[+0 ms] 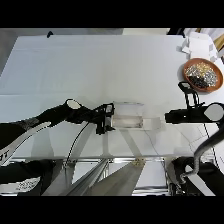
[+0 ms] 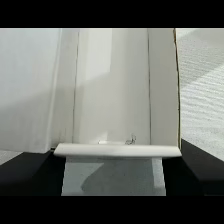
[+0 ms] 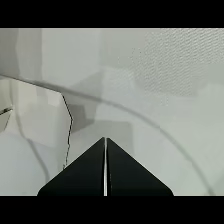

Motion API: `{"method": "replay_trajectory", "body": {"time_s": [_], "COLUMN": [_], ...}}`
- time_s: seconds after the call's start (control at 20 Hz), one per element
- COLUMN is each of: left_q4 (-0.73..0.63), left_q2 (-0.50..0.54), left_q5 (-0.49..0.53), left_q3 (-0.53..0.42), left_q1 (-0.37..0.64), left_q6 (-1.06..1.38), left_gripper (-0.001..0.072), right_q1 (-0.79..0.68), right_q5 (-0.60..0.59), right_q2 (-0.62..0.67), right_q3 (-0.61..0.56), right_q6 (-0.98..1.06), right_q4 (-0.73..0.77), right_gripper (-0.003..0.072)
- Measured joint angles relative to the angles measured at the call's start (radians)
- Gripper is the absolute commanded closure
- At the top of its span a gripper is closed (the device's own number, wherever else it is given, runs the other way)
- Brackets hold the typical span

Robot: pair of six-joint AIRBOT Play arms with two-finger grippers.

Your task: Fold the box and place the chain.

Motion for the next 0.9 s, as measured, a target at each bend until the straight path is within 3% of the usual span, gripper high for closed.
{"method": "replay_trajectory", "body": {"time_s": [0.4,0.9], "left_q4": [0.0,0.0], "left_q2": [0.0,0.0], "left_q5": [0.0,0.0], "left_q3": [0.0,0.0], "left_q1": [0.0,0.0], "left_q6": [0.0,-0.001], "left_gripper": [0.0574,0.0574], "right_q1": [0.026,0.042], "right_q5": [-0.011,-0.036], "right_q2": [-0.259,-0.315], "right_q3": [0.0,-0.028], "right_q6": [-0.144,-0.236], "right_q4": [0.249,0.371], "right_gripper": [0.0667,0.0667]}}
